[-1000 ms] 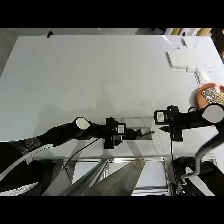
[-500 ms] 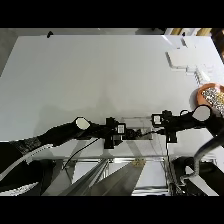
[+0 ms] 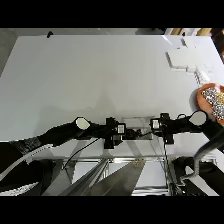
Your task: Fold the box and place the chain.
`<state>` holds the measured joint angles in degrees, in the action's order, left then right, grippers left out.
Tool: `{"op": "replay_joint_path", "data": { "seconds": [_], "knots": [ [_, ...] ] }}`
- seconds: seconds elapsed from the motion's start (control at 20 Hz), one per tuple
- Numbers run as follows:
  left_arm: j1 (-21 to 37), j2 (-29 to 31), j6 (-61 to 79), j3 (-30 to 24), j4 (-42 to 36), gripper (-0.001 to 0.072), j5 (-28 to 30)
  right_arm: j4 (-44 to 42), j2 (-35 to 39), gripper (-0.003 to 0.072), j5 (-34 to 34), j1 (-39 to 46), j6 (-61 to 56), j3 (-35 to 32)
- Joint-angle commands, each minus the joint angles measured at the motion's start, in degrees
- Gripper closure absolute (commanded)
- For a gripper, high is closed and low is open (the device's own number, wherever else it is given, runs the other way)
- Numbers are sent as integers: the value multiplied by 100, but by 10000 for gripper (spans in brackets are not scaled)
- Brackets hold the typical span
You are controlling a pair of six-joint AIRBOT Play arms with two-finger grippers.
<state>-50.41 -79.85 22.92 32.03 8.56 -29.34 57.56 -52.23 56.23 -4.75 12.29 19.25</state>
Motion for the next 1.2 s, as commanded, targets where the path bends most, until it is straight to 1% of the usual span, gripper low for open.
{"op": "replay_joint_path", "data": {
  "seconds": [0.0, 0.3, 0.35, 0.45, 0.5, 0.6, 0.8, 0.95, 1.05, 1.15],
  "knots": [
    [-4, 4, 2, 0, 2, 503, 0, -26, -4, 442, -219, 4, 24, -144],
    [-4, 4, 2, 0, 2, 503, 0, 26, -4, 447, -365, 4, 22, -229],
    [-4, 4, 2, 0, 2, 503, 0, 28, -4, 466, -358, 4, 22, -240],
    [-4, 4, 2, 0, 2, 503, 0, 28, -4, 610, -326, 4, 22, -243],
    [-4, 4, 2, 0, 2, 503, 0, 28, -2, 652, -308, 4, 22, -240],
    [-4, 4, 0, 0, 2, 503, 0, 70, 133, 666, -310, 4, 22, -227],
    [-4, 4, 2, 0, 2, 503, 0, 114, 920, 666, -308, 7, -63, -162],
    [-4, 4, 2, 0, 2, 503, 0, 17, 1600, 666, -291, 7, -546, -162],
    [-4, 4, 2, 0, 2, 503, 0, -234, 2031, 666, -98, 7, -634, -164],
    [-4, 4, 2, 0, 2, 503, 0, -715, 2378, 666, 153, 7, -632, -164]
  ]
}}
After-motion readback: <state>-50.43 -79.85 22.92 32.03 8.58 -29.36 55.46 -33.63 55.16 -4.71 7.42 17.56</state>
